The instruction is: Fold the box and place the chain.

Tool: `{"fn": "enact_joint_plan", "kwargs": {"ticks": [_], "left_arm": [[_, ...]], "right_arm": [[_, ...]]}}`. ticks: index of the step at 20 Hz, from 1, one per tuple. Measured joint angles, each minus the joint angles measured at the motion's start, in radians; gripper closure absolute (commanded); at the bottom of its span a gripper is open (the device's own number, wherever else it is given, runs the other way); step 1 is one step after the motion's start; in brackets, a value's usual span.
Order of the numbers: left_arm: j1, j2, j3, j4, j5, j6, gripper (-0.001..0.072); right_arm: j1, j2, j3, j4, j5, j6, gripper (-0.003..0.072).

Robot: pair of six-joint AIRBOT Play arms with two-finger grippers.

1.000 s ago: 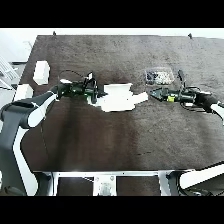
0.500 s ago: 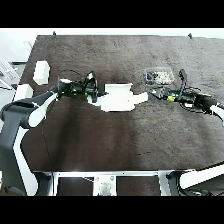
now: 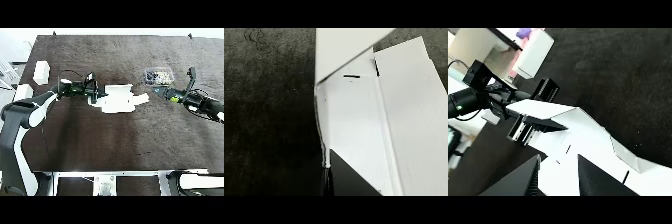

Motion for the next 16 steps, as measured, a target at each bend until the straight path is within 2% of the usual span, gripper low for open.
{"fn": "enact_joint_plan", "kwargs": {"ticks": [4, 10, 14, 16], "left_arm": [[0.000, -0.001, 0.000, 0.002, -0.017, 0.003, 0.0691], [0.000, -0.001, 0.000, 0.001, -0.021, 0.003, 0.0689], [0.000, -0.001, 0.000, -0.001, -0.021, 0.002, 0.0689], [0.000, -0.001, 0.000, -0.002, -0.022, 0.002, 0.0689]], "right_arm": [[0.000, 0.063, -0.044, 0.003, -0.029, -0.090, 0.0399], [0.000, 0.080, -0.059, 0.014, -0.041, -0.163, 0.0403], [0.006, 0.100, -0.087, 0.007, -0.044, -0.266, 0.0471], [0.021, 0.122, -0.121, -0.004, -0.068, -0.335, 0.0471]]}}
